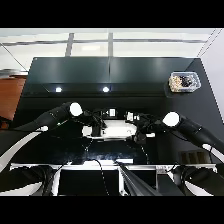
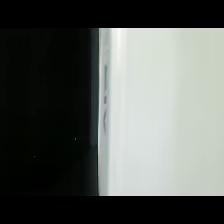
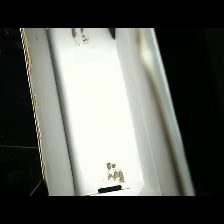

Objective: Fold the box and place the chain.

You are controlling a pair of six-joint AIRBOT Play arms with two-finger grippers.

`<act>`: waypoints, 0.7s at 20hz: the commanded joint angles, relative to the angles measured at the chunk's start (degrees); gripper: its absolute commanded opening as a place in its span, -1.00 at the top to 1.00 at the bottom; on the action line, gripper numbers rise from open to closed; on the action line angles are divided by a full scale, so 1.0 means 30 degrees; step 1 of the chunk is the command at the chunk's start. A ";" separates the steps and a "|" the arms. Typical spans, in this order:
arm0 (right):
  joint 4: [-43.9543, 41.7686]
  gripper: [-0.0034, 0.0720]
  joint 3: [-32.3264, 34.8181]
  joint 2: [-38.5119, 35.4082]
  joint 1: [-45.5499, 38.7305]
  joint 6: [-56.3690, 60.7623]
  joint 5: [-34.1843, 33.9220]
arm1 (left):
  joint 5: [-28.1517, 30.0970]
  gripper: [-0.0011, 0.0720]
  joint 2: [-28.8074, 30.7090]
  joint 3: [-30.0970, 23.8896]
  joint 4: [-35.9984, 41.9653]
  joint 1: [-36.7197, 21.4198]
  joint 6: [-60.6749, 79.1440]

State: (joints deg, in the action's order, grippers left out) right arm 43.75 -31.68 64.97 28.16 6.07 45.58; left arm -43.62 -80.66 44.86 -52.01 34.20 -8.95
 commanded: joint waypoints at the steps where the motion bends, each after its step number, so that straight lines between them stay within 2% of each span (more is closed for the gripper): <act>1: -0.0073 -0.92 -0.0007 0.0860 0.0051 -0.1464 0.0036 | 0.0036 0.88 -0.0051 0.0015 0.0000 -0.0007 -0.0022; 14: -0.0787 -0.92 0.0007 0.1428 0.0051 -0.2900 -0.0605 | 0.0036 0.88 -0.0051 0.0015 0.0000 -0.0015 -0.0022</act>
State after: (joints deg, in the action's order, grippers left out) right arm 42.04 -31.68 69.19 28.29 -1.67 43.99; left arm -43.55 -80.82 44.86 -51.99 34.20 -8.99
